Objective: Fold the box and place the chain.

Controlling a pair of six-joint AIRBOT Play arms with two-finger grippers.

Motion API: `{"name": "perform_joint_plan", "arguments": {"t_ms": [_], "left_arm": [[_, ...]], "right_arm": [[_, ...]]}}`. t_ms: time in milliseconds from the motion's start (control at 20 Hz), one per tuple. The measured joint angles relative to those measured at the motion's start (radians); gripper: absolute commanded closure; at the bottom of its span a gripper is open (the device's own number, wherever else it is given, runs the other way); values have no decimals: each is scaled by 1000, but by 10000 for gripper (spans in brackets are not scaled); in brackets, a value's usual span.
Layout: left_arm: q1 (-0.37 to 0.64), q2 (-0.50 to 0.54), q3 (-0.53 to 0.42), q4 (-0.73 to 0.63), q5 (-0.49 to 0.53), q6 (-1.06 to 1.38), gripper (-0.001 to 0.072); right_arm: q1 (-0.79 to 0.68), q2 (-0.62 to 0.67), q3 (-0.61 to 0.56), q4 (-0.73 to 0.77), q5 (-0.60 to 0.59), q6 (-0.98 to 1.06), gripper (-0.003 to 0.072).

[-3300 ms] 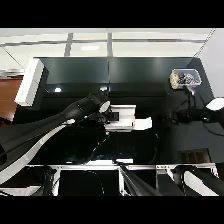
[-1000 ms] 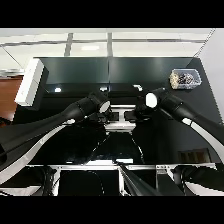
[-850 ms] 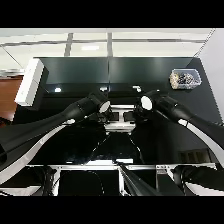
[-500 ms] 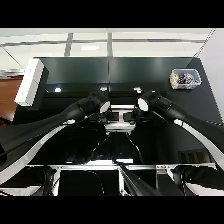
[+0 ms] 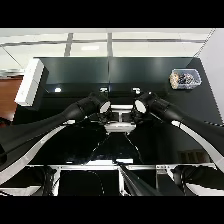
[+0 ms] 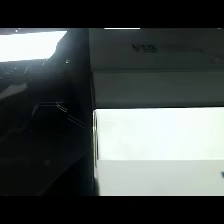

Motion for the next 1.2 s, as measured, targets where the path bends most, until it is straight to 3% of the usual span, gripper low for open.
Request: {"name": "perform_joint_plan", "arguments": {"t_ms": [100,150,350,400,450,650,700,750,800,1000,1200], "left_arm": [[0,0,0,0,0,1,682],[0,0,0,3,2,4,682],[0,0,0,2,7,4,682],[0,0,0,-1,5,4,682],[0,0,0,-1,6,4,682],[0,0,0,-7,4,0,682],[0,0,0,-7,4,0,682],[0,0,0,-3,6,5,682],[0,0,0,-3,5,7,682],[0,0,0,-4,5,4,682],[0,0,0,-4,5,4,682]], "right_arm": [[4,-3,2,-1,8,-1,632],[5,-5,3,-1,12,-6,473],[6,-6,3,1,22,-8,501],[6,-6,3,2,26,-8,636],[6,-6,4,5,25,-6,674],[6,-6,4,3,22,2,672],[6,-6,4,3,22,1,591],[6,-6,4,4,23,-6,353],[5,-6,4,7,21,-6,234],[-20,16,13,4,49,-65,233],[-72,117,61,-3,140,-191,233]]}}
